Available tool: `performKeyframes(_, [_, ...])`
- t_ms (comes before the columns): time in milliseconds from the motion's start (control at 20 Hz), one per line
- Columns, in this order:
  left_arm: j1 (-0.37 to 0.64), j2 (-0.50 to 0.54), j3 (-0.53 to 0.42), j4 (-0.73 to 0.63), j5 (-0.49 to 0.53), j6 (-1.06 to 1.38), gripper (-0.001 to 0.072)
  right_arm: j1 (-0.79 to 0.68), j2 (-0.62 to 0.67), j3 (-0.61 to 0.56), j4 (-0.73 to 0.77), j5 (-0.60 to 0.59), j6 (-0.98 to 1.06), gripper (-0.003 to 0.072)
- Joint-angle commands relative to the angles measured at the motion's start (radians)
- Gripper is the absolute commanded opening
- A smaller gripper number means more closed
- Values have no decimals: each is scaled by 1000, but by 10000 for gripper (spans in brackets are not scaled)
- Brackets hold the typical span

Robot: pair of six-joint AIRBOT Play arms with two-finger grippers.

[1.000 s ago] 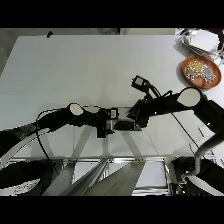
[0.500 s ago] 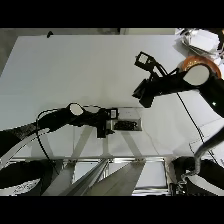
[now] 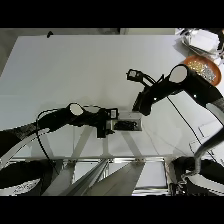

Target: Fold the box and place the chain.

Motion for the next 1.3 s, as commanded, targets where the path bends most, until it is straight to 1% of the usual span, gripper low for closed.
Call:
performKeyframes(0, [0, 0, 0, 0, 0, 1, 320, 27, -4, -27, -1, 44, -25, 196])
performKeyframes(200, [0, 0, 0, 0, 0, 0, 320, 61, 64, -80, 0, 54, -33, 197])
performKeyframes(250, [0, 0, 0, 0, 1, 1, 320, 65, 83, -98, -2, 53, -34, 227])
performKeyframes(300, [0, 0, 0, 0, 0, 0, 320, 67, 98, -116, -2, 52, -40, 314])
performKeyframes(350, [0, 0, 0, 0, 0, 0, 320, 74, 109, -133, -6, 46, -41, 341])
performKeyframes(550, [0, 0, 0, 0, 0, 0, 320, 118, 126, -160, -10, 14, -82, 340])
performKeyframes(750, [0, 0, 0, 0, 0, 0, 320, 153, 125, -163, -67, -81, -81, 340])
performKeyframes(850, [0, 0, 0, 0, 0, 0, 320, 168, 125, -163, -93, -94, -81, 328])
performKeyframes(900, [0, 0, 0, 0, 0, 0, 320, 174, 125, -163, -101, -94, -80, 286])
performKeyframes(950, [0, 0, 0, 0, 0, 0, 320, 179, 125, -163, -109, -94, -77, 263])
performKeyframes(1000, [0, 0, 0, 0, 0, 0, 320, 179, 125, -163, -112, -94, -77, 261])
performKeyframes(1100, [0, 0, 0, 0, 0, 0, 320, 179, 125, -163, -118, -94, -76, 211])
performKeyframes(1200, [0, 0, 0, 0, 0, 1, 320, 179, 125, -163, -119, -95, -73, 206])
performKeyframes(1250, [0, 0, 0, 0, 0, 0, 320, 179, 125, -163, -119, -96, -73, 173])
